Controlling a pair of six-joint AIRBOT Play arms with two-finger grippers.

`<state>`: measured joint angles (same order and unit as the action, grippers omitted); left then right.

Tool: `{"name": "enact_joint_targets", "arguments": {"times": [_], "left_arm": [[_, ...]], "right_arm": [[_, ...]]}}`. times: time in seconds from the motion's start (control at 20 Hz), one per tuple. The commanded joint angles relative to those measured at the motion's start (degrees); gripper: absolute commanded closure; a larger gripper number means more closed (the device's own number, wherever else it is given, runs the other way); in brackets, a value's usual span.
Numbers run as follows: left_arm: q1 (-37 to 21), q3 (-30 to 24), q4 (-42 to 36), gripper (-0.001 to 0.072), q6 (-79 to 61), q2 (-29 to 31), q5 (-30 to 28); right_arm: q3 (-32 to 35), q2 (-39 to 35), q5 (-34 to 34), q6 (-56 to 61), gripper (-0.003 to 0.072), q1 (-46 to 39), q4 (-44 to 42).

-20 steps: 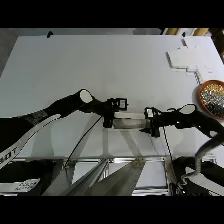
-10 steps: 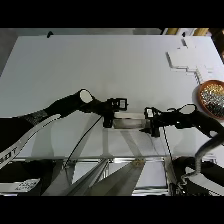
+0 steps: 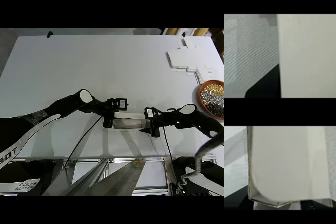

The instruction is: Fold the box and place the chain.

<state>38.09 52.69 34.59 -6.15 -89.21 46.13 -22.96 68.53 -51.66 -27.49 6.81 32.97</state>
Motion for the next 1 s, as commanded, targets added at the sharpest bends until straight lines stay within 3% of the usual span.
{"name": "enact_joint_targets", "arguments": {"times": [0.0, 0.15, 0.2, 0.25, 0.3, 0.55, 0.95], "left_arm": [[0.0, 0.1, -0.3, 0.0696, 0.0, 0.0, 0.5], [0.0, 0.1, -0.2, 0.0685, 0.0, 0.1, 1.7], [0.0, 0.1, -0.2, 0.0546, 0.0, 0.2, 2.1], [-0.1, 0.1, -0.2, 0.034, 0.0, 0.4, 2.0], [-0.2, 0.1, -0.2, 0.0217, 0.0, 0.8, 2.0], [-1.3, 0.1, 3.8, 0.0197, 0.9, 4.6, 2.6], [-7.5, 0.1, 17.6, 0.02, 16.1, 11.6, 10.4]], "right_arm": [[0.0, 0.0, 0.0, 0.0, 0.0369, 0.0, 0.0], [0.0, 0.0, 0.0, 0.0, 0.0369, 0.0, 0.0], [0.0, 0.0, 0.0, 0.0, 0.0369, 0.0, 0.0], [0.0, 0.0, 0.0, 0.0, 0.0369, 0.0, 0.0], [0.0, 0.0, 0.0, 0.0, 0.0369, 0.0, 0.0], [0.0, 0.0, 0.0, 0.0, 0.0369, 0.0, 0.0], [0.0, 0.0, 0.0, 0.0, 0.0369, 0.0, 0.0]]}}
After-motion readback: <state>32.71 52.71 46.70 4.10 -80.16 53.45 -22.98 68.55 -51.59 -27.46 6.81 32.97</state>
